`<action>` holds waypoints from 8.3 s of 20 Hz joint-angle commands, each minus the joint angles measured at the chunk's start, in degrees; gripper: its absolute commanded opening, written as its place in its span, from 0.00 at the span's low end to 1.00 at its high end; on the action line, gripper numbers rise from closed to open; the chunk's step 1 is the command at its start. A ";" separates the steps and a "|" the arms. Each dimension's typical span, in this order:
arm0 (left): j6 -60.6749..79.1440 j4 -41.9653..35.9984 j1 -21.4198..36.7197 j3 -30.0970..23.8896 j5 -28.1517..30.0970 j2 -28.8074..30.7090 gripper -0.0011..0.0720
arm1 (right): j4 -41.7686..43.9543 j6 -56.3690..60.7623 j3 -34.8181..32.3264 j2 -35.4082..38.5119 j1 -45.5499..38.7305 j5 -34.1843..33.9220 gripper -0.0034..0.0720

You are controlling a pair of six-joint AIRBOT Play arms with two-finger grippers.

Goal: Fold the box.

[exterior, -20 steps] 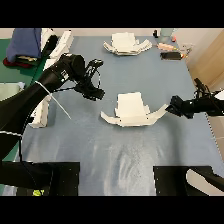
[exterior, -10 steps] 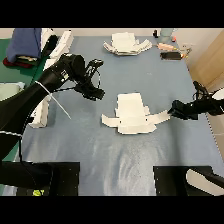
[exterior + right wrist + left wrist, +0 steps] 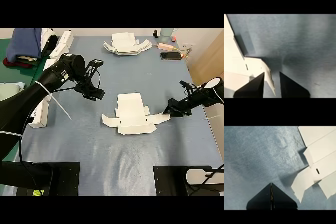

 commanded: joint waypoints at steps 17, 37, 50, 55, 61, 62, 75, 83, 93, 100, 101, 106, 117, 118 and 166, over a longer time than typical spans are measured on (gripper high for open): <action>3.30 -0.42 2.38 0.02 -9.16 0.33 0.04 | 21.03 -10.97 -10.12 3.85 14.91 -4.04 0.05; 30.47 -39.67 16.41 -17.51 1.01 -1.92 0.68 | 14.45 -2.03 -36.61 35.80 28.30 -25.86 0.05; 38.80 -46.49 13.46 -10.19 -6.60 -16.24 0.64 | 13.27 -3.98 -36.61 35.78 28.30 -25.79 0.05; 42.69 -46.42 12.92 -10.14 -12.22 -16.37 0.39 | 12.98 -3.98 -36.61 35.78 28.30 -25.75 0.05; 46.38 -46.45 12.70 -10.14 -14.05 -16.37 0.03 | 12.57 -3.98 -36.61 35.78 28.30 -25.73 0.05; 46.49 -46.47 12.70 -10.14 -14.32 -16.37 0.03 | 12.50 -4.00 -36.61 35.80 28.30 -25.77 0.05; 60.35 -46.29 6.45 -12.72 -0.96 -3.37 0.02 | -6.95 14.12 -17.42 35.87 22.34 -21.24 0.82; 83.23 -50.14 -6.32 -33.16 29.24 17.73 0.02 | -4.31 16.79 -10.93 35.28 22.32 -25.14 0.14; 95.23 -55.21 -18.53 -43.12 42.86 20.00 0.03 | -2.14 16.90 -11.04 33.64 22.91 -25.05 0.14; 94.88 -54.69 -11.15 -42.18 38.18 20.06 0.03 | -1.95 16.90 -11.04 33.64 22.91 -24.94 0.14; 94.77 -54.75 -9.01 -41.22 32.92 20.04 0.03 | -1.95 16.90 -11.04 33.64 22.91 -24.85 0.14; 95.51 -54.66 -4.20 -39.32 25.59 19.76 0.03 | -1.97 16.90 -11.04 33.64 22.91 -25.03 0.14; 98.12 -55.25 -3.80 -37.73 22.99 14.84 0.03 | -1.97 17.09 -11.04 33.64 22.91 -24.96 0.14; 97.50 -55.23 -3.67 -36.98 22.21 14.84 0.03 | -1.97 17.09 -11.04 33.64 22.91 -24.98 0.14; 91.78 -53.24 -2.38 -36.37 16.81 9.25 0.03 | -2.01 17.05 -11.04 33.64 22.91 -23.52 0.14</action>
